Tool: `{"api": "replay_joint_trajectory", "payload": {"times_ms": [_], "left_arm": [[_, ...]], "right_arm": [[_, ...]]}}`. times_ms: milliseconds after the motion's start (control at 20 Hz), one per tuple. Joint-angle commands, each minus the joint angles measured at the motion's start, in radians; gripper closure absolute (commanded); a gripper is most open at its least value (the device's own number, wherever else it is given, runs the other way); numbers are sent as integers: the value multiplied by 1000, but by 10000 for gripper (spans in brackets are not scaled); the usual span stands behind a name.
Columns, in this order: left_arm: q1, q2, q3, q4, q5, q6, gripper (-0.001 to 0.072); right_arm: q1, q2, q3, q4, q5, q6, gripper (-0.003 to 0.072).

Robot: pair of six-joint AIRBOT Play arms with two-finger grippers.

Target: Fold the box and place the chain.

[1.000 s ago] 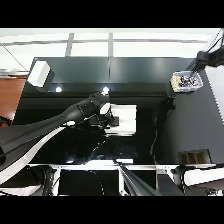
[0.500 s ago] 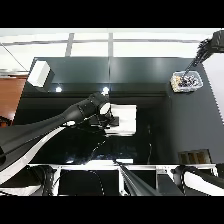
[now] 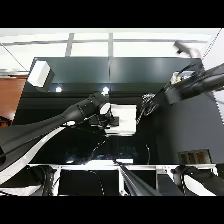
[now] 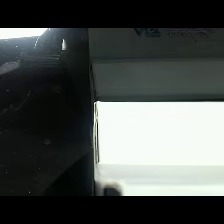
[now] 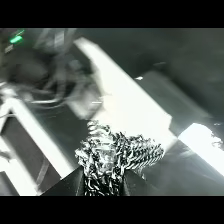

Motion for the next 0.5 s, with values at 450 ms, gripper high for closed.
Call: {"api": "replay_joint_trajectory", "payload": {"times_ms": [450], "left_arm": [[1, 0, 0, 0, 0, 0, 686]], "right_arm": [[267, -3, -228, -50, -323, 58, 669]]}}
